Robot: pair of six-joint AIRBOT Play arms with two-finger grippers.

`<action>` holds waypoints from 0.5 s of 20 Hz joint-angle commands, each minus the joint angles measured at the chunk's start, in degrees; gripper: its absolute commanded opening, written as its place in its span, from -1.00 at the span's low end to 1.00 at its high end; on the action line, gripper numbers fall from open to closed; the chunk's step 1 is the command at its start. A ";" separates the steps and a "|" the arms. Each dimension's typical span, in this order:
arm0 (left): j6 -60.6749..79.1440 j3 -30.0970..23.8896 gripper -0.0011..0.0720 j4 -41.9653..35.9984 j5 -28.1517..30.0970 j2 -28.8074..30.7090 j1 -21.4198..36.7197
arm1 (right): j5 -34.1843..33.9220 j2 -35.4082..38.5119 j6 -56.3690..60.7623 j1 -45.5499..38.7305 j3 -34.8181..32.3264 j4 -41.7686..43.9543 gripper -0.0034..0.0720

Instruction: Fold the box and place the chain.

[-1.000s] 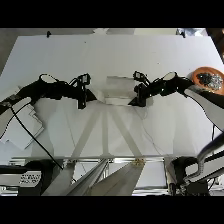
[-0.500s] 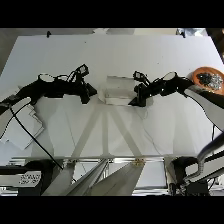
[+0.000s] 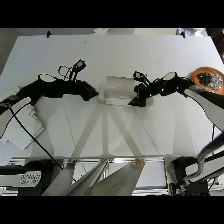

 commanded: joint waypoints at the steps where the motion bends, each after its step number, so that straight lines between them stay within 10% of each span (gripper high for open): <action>1: -3.96 0.02 0.07 -0.55 -0.76 0.04 -0.02 | 0.00 0.02 0.02 0.07 0.00 0.02 0.15; 10: -8.72 0.02 0.30 -2.97 -3.50 -0.13 -0.52 | 0.00 0.02 0.02 0.07 0.00 0.02 0.15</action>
